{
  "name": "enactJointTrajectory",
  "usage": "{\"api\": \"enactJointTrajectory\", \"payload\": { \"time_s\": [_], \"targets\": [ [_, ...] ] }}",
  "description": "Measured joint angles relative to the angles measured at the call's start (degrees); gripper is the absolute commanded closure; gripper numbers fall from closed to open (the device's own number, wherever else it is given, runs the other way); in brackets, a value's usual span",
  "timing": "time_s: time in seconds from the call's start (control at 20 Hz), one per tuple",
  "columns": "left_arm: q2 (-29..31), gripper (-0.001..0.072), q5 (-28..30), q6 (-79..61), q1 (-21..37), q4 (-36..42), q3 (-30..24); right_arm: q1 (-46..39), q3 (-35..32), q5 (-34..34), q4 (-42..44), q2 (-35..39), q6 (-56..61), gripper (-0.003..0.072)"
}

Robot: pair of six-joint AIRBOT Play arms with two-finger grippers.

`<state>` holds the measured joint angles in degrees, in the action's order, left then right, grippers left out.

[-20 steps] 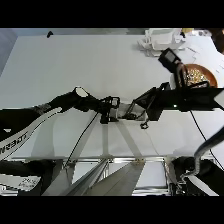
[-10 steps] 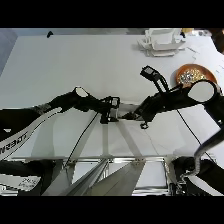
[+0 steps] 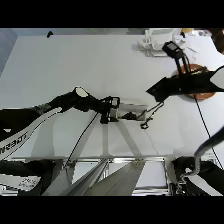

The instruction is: Fold the box and place the chain.

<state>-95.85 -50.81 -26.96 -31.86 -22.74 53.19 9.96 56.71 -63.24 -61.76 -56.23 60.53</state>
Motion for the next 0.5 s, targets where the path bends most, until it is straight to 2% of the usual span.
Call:
{"api": "enactJointTrajectory", "payload": {
  "time_s": [0.05,0.2,0.5],
  "targets": [
    [0.0,0.0504,0.0,0.0,0.0,0.0,0.0,-1.7,0.1,0.2,-3.4,-0.7,1.9,0.0526],
    [0.0,0.0504,0.0,0.0,0.0,0.0,0.0,-5.0,-0.7,0.9,-12.0,-4.0,7.2,0.0420],
    [0.0,0.0504,0.0,0.0,0.0,0.0,0.0,-6.9,-4.5,4.3,-19.0,-12.2,10.7,0.0418]
  ]
}}
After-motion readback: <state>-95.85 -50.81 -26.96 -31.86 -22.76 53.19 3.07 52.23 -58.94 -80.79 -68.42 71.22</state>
